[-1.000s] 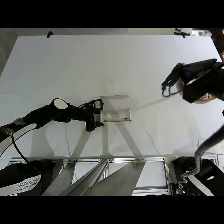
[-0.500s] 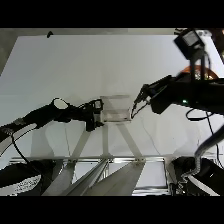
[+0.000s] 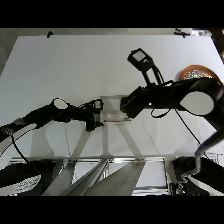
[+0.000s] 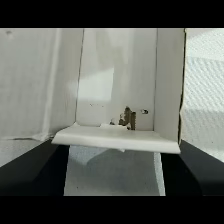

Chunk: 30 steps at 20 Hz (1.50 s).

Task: Fold the box and place the chain.

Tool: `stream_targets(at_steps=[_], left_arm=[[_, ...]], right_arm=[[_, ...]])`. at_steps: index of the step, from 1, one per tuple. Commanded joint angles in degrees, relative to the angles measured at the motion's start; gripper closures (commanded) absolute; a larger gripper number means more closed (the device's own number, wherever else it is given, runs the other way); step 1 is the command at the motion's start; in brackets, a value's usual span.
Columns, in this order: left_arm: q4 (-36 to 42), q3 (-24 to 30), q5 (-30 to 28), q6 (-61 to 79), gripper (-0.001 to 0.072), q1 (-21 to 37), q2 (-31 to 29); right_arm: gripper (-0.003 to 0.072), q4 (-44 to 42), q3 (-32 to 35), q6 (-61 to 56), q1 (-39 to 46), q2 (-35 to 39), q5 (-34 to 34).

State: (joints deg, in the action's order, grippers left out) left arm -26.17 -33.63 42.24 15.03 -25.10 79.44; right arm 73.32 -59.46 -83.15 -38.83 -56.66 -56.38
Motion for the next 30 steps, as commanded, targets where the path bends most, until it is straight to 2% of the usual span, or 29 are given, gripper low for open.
stream_targets(at_steps=[1,6,11,14,19,25,28,30], left_arm=[[0.0,0.0,0.0,0.0,0.0458,0.0,0.0],[0.0,0.0,0.0,0.0,0.0458,0.0,0.0],[0.0,0.0,0.0,0.0,0.0458,0.0,0.0],[0.0,0.0,0.0,0.0,0.0458,0.0,0.0],[0.0,0.0,0.0,0.0,0.0458,0.0,0.0],[0.0,0.0,0.0,0.0,0.0458,0.0,0.0],[0.0,0.0,0.0,0.0,0.0458,0.0,0.0],[0.0,0.0,0.0,0.0,0.0458,0.0,0.0]], right_arm=[[0.0678,-1.4,1.4,-0.9,-1.2,-3.7,-0.9],[0.0678,-5.0,3.0,-0.8,-1.2,-9.9,4.7],[0.0678,-8.8,3.0,-0.4,-1.8,-17.8,5.4],[0.0678,-9.2,3.0,-0.4,-3.8,-21.0,8.7],[0.0676,-10.8,3.0,-0.7,-7.4,-24.4,14.3],[0.0670,-10.6,3.0,-2.8,-7.2,-25.0,17.9],[0.0528,-10.2,3.0,-5.8,-7.2,-26.0,18.0],[0.0504,-10.1,3.0,-6.0,-7.2,-26.1,17.5]])
